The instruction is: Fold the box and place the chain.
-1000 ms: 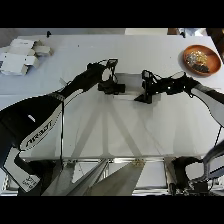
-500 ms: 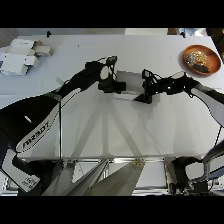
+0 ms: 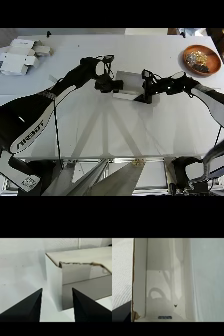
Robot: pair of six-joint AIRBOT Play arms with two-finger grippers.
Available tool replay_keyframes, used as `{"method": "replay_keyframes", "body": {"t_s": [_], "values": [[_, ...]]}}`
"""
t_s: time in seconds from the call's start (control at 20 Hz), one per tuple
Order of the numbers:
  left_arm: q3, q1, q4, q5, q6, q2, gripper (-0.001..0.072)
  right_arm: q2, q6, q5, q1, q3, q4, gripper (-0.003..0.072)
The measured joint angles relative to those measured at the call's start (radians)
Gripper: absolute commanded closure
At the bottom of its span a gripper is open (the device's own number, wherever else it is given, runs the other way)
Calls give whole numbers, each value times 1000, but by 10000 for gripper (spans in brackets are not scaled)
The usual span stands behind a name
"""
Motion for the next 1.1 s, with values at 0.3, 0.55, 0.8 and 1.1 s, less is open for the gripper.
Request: {"method": "replay_keyframes", "body": {"t_s": [0.3, 0.55, 0.8, 1.1], "values": [[0, 72, 2, -21, 116, 66, 290, 0, 0, 0, 0, 0, 0, 151], [0, 207, -167, -24, 536, 110, 290, 0, 0, 0, 0, 0, 0, 151], [-11, 292, -404, -88, 1213, 98, 21, 0, 0, 0, 0, 0, 0, 151], [-60, 313, -619, -155, 1798, 11, 6, 0, 0, 0, 0, 0, 0, 151]]}}
